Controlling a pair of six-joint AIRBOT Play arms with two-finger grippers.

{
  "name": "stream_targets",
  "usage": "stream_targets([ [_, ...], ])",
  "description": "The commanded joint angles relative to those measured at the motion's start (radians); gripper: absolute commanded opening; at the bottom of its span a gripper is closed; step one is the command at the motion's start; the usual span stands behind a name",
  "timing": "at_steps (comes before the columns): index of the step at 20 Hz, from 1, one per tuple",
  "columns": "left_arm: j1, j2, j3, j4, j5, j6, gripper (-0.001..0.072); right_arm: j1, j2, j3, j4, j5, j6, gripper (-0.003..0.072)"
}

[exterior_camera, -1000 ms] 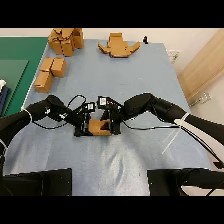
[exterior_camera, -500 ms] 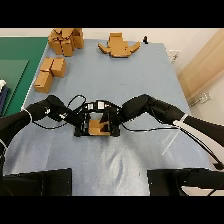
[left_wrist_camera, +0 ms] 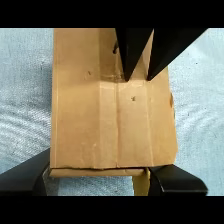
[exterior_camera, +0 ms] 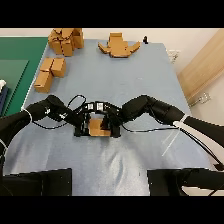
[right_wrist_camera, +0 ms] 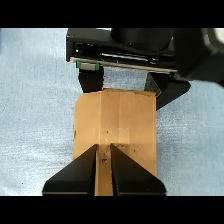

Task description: Fold the box.

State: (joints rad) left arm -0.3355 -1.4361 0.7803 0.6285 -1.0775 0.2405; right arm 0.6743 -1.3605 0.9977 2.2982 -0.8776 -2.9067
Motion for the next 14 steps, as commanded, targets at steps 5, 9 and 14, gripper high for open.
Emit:
stream_targets([
  [5, 0.0, 0.001, 0.0, 0.0, 0.0, 0.001, 0.0249, 0.031, 0.004, 0.0, -0.036, 0.055, 0.0, 0.0429],
  [9, 0.0, 0.001, 0.0, 0.0, 0.0, 0.001, 0.025, 0.075, 0.006, 0.0, -0.106, 0.101, 0.019, 0.043],
  [14, 0.0, 0.001, 0.0, 0.0, 0.0, 0.001, 0.0249, 0.144, 0.043, 0.0, -0.364, 0.142, 0.324, 0.0429],
])
